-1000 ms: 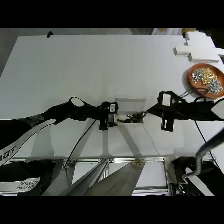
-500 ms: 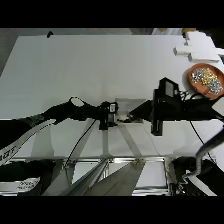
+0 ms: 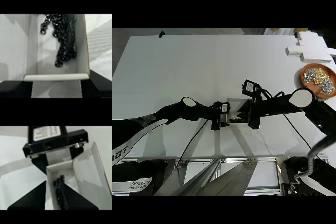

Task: Fold the box and place the chain.

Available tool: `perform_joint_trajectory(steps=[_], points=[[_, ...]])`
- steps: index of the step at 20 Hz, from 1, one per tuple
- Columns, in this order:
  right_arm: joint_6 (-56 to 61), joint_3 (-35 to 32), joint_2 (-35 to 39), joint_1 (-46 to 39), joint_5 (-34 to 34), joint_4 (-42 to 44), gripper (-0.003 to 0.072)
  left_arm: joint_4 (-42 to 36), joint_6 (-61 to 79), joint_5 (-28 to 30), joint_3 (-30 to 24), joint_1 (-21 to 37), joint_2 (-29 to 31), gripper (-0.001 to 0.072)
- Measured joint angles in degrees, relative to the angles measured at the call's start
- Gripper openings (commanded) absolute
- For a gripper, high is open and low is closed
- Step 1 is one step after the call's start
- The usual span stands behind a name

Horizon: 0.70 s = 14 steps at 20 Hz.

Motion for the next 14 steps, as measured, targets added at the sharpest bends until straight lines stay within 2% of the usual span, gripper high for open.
perform_joint_trajectory(steps=[6,9,13,14], points=[[0.4,0.0,5.0,-8.6,2.0,-2.0,0.0197,0.0,0.0,0.0,0.0,0.0,0.0,0.0072],[0.2,-0.1,7.4,-15.6,4.4,-6.8,0.0198,0.0,0.0,0.0,0.0,0.0,0.0,0.0072],[-4.4,-2.6,6.5,-21.8,5.2,-14.3,0.0196,0.0,0.0,0.0,0.0,0.0,0.0,0.0072],[-7.1,-4.0,5.9,-22.3,5.3,-15.5,0.0170,0.0,0.0,0.0,0.0,0.0,0.0,0.0072]])
